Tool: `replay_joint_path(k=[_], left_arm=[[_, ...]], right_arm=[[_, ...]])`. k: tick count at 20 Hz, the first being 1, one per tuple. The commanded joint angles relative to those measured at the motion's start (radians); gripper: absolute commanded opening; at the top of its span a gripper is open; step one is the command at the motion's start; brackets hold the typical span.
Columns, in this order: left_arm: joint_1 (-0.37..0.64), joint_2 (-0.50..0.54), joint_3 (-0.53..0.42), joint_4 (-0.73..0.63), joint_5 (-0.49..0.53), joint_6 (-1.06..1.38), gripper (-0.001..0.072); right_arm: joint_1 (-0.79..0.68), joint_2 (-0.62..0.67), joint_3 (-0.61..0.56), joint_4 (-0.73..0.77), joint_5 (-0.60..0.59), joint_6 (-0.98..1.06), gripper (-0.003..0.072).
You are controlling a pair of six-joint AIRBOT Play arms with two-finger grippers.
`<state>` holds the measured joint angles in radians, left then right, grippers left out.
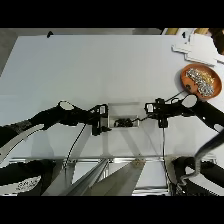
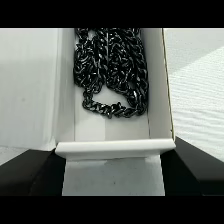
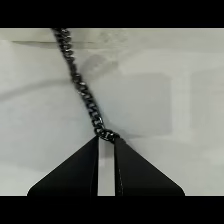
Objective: Fold the box and place the chain.
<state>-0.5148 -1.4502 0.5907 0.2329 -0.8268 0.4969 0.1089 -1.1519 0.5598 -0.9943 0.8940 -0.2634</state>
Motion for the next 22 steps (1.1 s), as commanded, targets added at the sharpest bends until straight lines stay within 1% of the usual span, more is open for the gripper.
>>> replay_joint_path(k=[1, 3, 4, 8, 10, 12, 15, 17, 19, 22], left_arm=[[0.0, 0.0, 0.0, 0.0, 0.0, 0.0, 0.0012], [0.0, 0.0, 0.0, 0.0, 0.0, 0.0, 0.0012], [0.0, 0.0, 0.0, 0.0, 0.0, 0.0, 0.0012], [0.0, 0.0, 0.0, 0.0, 0.0, 0.0, 0.0012], [0.0, 0.0, 0.0, 0.0, 0.0, 0.0, 0.0012], [0.0, 0.0, 0.0, 0.0, 0.0, 0.0, 0.0012], [0.0, 0.0, 0.0, 0.0, 0.0, 0.0, 0.0012], [0.0, 0.0, 0.0, 0.0, 0.0, 0.0, 0.0012], [0.0, 0.0, 0.0, 0.0, 0.0, 0.0, 0.0012], [0.0, 0.0, 0.0, 0.0, 0.0, 0.0, 0.0012]], right_arm=[[0.0, 0.059, 0.001, 0.008, 0.104, 0.046, 0.0017], [0.0, 0.106, 0.001, 0.037, 0.164, 0.08, 0.0017], [0.0, 0.135, 0.001, 0.091, 0.187, 0.079, 0.0017], [0.01, 0.239, 0.001, 0.441, 0.229, 0.079, 0.0016], [0.066, 0.262, 0.001, 0.539, 0.223, 0.079, 0.0017], [0.148, 0.261, 0.001, 0.574, 0.18, 0.079, 0.0017], [0.296, 0.26, 0.001, 0.575, 0.025, 0.079, 0.0017], [0.368, 0.247, 0.001, 0.574, -0.061, 0.08, 0.0017], [0.399, 0.224, 0.001, 0.573, -0.099, 0.08, 0.0017], [0.403, 0.169, 0.001, 0.573, -0.103, 0.116, 0.0018]])
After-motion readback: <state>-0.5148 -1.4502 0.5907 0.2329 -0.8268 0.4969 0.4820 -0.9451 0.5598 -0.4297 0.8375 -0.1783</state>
